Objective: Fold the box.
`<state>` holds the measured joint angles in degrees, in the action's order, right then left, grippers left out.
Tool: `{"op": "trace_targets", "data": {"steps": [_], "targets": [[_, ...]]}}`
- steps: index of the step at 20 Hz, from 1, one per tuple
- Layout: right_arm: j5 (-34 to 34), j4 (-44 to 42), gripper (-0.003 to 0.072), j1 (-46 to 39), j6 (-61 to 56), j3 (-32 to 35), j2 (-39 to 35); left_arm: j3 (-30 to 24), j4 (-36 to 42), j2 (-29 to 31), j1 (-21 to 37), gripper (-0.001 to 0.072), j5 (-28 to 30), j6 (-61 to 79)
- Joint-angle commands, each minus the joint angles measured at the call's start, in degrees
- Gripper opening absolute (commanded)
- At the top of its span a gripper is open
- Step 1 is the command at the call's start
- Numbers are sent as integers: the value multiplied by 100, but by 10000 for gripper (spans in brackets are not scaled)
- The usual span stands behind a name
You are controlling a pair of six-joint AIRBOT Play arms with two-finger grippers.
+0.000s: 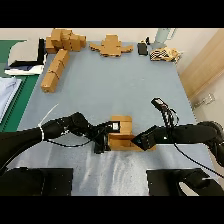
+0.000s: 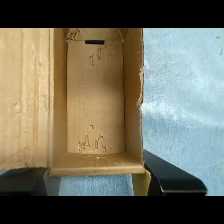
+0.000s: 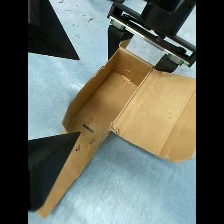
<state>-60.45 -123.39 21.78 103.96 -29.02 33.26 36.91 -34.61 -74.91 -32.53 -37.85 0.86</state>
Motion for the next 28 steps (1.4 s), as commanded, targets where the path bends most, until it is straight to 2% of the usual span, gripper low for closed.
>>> {"op": "trace_targets", "data": {"steps": [1,10,15,18,19,20,21,24,28], "targets": [[0,17,709,2,0,-7,0,4,-44,0,2,359,452,-201],[0,15,709,2,2,-7,0,4,-437,-2,0,358,457,-240],[-11,-66,709,7,-11,-7,0,4,-439,-4,0,358,127,-238],[-2,-94,696,13,-592,-4,2,4,-437,-4,0,358,52,-240],[-4,-90,621,13,-903,-4,17,4,-415,-7,0,358,11,-240],[9,-109,241,13,-1281,-4,57,4,-413,-15,0,358,-28,-240],[55,-122,7,22,-1357,-4,103,2,-417,-22,0,357,-28,-240],[750,-409,4,81,-1342,-9,439,4,-415,-22,0,358,-28,-238],[1257,-1222,4,85,-201,-470,1884,4,-415,-22,0,357,-24,-238]]}}
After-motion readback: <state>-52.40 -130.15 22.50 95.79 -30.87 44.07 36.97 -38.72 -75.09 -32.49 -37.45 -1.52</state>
